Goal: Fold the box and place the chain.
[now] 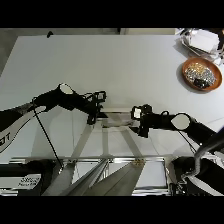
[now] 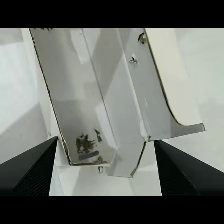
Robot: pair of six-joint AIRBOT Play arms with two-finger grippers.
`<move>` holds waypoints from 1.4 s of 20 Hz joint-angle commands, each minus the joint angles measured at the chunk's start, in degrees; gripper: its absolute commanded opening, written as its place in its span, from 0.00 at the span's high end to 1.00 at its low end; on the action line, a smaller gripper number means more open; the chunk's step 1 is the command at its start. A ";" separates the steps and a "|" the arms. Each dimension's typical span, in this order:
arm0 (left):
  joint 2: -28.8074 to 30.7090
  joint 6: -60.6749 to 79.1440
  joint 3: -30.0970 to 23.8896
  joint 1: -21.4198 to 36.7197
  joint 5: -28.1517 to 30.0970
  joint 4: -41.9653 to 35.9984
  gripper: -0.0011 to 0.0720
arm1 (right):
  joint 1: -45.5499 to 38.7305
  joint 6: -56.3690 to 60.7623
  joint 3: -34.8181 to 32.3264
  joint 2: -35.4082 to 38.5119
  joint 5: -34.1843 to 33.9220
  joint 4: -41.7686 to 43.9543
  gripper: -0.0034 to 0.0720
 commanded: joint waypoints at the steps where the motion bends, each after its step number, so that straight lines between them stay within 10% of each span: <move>1: 0.00 0.02 0.02 -0.02 0.02 0.00 0.97 | -1.70 -2.19 0.02 -2.56 0.87 2.38 0.08; 28: 0.00 0.02 0.02 0.00 0.02 0.00 0.97 | -1.16 -16.57 0.02 -12.90 5.86 10.21 0.10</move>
